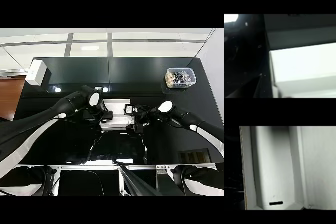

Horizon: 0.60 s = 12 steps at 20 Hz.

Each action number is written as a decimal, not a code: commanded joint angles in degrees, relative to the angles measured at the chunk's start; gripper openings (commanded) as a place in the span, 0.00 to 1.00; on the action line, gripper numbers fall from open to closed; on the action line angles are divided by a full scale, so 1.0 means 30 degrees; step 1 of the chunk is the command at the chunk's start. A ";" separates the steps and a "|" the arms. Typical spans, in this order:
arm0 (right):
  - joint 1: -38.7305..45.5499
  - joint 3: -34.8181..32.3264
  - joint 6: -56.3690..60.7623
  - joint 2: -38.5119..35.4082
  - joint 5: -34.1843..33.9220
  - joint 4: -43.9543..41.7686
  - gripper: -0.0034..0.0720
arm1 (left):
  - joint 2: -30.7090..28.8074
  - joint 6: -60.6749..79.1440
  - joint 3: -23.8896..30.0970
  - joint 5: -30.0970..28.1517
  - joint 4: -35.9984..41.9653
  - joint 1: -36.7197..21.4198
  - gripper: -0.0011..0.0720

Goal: Fold the box and place the chain.

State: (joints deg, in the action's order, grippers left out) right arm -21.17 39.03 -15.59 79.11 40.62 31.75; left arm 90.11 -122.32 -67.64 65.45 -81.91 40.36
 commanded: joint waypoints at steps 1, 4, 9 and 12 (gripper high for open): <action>-0.0022 0.0007 0.0007 0.0007 0.0007 0.0007 0.68 | 0.0452 -0.1974 -0.0954 0.0597 -0.2047 0.0860 0.46; -0.0022 0.0007 0.0007 0.0007 0.0015 0.0007 0.68 | 0.0510 -0.2382 -0.1020 0.1056 -0.2237 0.0984 0.46; -0.0022 0.0007 0.0000 0.0007 0.0029 0.0007 0.68 | 0.0517 -0.1792 -0.1020 0.0692 -0.1537 0.0933 0.37; -0.0022 0.0007 0.0000 0.0007 0.0022 0.0015 0.68 | 0.0656 -0.1887 -0.1020 0.0525 -0.1523 0.0896 0.34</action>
